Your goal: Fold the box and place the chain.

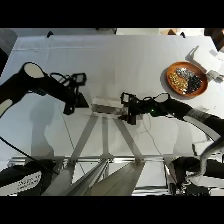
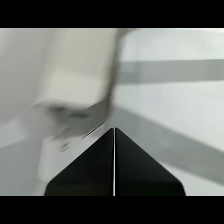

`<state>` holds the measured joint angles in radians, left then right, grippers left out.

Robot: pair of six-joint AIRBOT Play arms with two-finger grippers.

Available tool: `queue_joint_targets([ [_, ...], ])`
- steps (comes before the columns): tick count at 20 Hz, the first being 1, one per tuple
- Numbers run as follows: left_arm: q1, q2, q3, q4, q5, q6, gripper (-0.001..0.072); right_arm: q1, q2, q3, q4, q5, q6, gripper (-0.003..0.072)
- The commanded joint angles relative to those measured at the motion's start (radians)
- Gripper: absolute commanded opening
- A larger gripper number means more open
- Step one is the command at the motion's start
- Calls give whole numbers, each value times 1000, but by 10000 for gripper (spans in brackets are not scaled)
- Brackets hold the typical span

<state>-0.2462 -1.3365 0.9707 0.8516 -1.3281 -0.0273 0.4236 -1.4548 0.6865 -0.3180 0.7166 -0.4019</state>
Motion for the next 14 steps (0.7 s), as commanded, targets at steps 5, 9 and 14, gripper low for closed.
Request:
queue_joint_targets([
  [5,-89,3,-46,-145,402,-23,5,0,0,1,0,0,0,539],
  [9,-82,-55,-46,-245,570,-24,5,0,0,1,0,0,0,539],
  [14,-86,-188,-46,-246,560,-26,5,0,0,1,0,0,0,539],
])
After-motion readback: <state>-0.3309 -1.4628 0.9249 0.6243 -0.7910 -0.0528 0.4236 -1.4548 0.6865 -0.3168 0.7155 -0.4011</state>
